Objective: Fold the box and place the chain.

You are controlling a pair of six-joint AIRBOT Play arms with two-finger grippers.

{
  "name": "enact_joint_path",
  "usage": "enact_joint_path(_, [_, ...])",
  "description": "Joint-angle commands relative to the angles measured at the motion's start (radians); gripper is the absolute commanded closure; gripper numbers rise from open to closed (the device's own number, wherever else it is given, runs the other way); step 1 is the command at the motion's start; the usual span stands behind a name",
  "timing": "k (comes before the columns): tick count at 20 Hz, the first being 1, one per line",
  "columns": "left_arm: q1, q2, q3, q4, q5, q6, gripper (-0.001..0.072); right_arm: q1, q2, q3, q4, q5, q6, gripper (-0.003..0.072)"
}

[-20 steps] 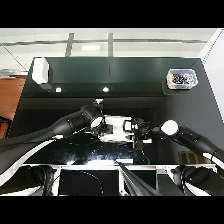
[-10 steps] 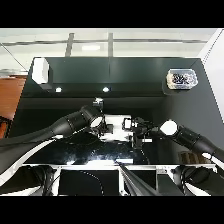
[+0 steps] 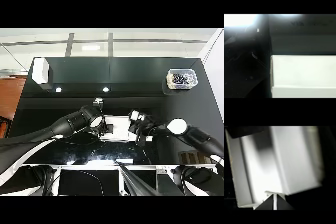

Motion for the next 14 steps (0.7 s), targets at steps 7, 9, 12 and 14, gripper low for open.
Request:
enact_joint_path(7, [0.0, 0.0, 0.0, -0.004, -0.009, -0.001, 0.0683, -0.613, 0.172, 0.0, -0.449, 0.359, 1.043, 0.0639])
enact_joint_path(9, [0.0, 0.0, 0.0, -0.003, -0.007, -0.001, 0.0683, -0.722, 0.159, 0.0, -0.443, 0.387, 1.094, 0.0639])
enact_joint_path(12, [0.0, 0.0, 0.0, -0.003, -0.007, -0.001, 0.0683, -0.756, 0.084, 0.0, -0.426, 0.474, 1.095, 0.0639])
enact_joint_path(14, [0.0, 0.0, 0.0, -0.003, -0.008, -0.001, 0.0683, -0.742, 0.004, 0.0, -0.386, 0.512, 1.082, 0.0639])
